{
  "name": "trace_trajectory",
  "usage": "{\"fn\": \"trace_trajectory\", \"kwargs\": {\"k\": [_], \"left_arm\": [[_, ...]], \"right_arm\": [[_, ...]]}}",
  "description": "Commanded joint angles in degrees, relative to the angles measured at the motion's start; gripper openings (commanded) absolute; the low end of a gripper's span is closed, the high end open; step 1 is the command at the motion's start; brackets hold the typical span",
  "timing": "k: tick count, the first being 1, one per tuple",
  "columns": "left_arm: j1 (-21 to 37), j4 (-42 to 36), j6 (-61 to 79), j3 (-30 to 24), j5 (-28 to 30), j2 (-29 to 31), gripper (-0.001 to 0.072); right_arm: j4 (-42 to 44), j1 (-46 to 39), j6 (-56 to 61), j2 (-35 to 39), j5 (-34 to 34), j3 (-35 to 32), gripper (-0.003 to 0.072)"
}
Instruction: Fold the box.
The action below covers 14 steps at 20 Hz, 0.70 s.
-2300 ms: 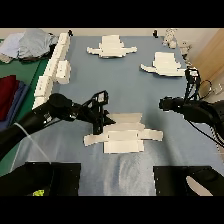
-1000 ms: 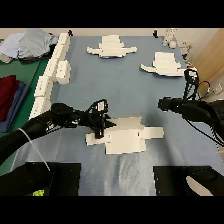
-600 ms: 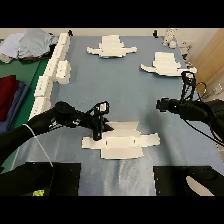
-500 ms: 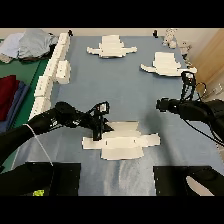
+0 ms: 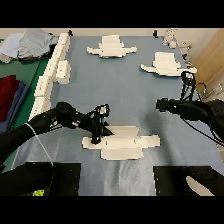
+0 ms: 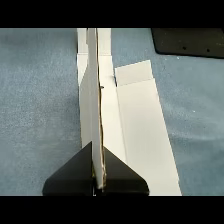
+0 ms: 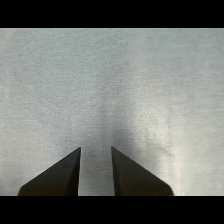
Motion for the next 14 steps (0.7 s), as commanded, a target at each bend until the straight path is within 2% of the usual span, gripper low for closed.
{"fn": "trace_trajectory", "kwargs": {"k": [1, 2, 3, 6, 10, 12, 14], "left_arm": [[0.0, 1.2, 0.0, 0.0, -0.8, -0.1, 0.0013], [0.0, 1.2, 0.0, 0.0, -0.8, -0.1, 0.0013], [0.0, 1.2, 0.0, 0.0, -0.6, -0.1, 0.0013], [0.0, 1.0, 0.0, 0.0, -0.6, -0.1, 0.0013], [0.0, 1.0, 0.0, 0.0, -0.7, -0.1, 0.0013], [0.0, 1.0, 0.0, 0.0, -0.7, -0.1, 0.0013], [0.0, 1.0, 0.0, 0.0, -0.7, -0.1, 0.0013]], "right_arm": [[4.4, 0.0, -0.1, 0.0, -2.1, 0.0, 0.0242], [6.6, 0.1, -0.8, 0.2, -4.2, 0.1, 0.0077], [9.0, 0.5, -2.3, 0.5, -7.1, 0.1, 0.0002], [12.7, 3.2, -5.2, 2.9, -18.3, 0.1, 0.0001], [17.0, 14.3, -5.2, 9.8, -32.6, 0.0, 0.0001], [20.0, 23.7, -5.3, 13.0, -35.9, -0.6, 0.0001], [20.3, 35.4, -6.3, 14.6, -35.8, -2.2, 0.0002]]}}
